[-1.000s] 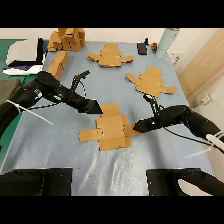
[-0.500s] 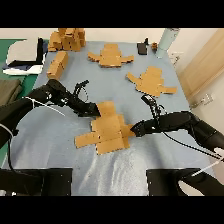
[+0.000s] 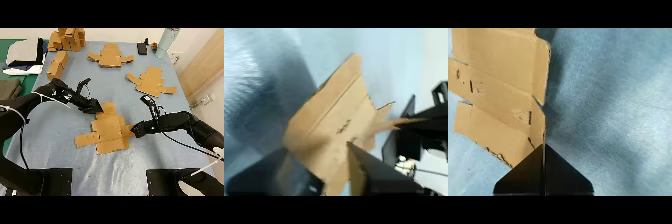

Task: Fold the box.

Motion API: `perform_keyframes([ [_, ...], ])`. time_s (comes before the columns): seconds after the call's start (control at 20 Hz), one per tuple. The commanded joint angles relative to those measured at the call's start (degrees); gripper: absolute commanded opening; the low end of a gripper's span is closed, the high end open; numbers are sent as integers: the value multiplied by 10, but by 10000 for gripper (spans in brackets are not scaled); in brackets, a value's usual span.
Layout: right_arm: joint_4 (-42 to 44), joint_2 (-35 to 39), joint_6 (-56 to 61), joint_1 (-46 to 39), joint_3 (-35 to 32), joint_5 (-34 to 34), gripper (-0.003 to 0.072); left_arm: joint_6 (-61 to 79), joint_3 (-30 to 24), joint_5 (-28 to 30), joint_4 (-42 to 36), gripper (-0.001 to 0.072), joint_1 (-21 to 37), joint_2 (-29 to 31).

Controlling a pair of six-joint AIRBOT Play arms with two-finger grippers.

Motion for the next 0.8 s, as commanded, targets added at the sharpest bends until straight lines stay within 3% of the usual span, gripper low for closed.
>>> perform_keyframes([
  [0.0,-5,-5,0,1,0,0,3,33,35,-118,-12,296,1,-29],
  [0.35,-5,-5,0,1,0,0,3,34,36,-180,-9,298,14,-29],
  [0.75,-5,-9,0,1,0,2,3,62,36,-172,-43,297,2,-43],
])
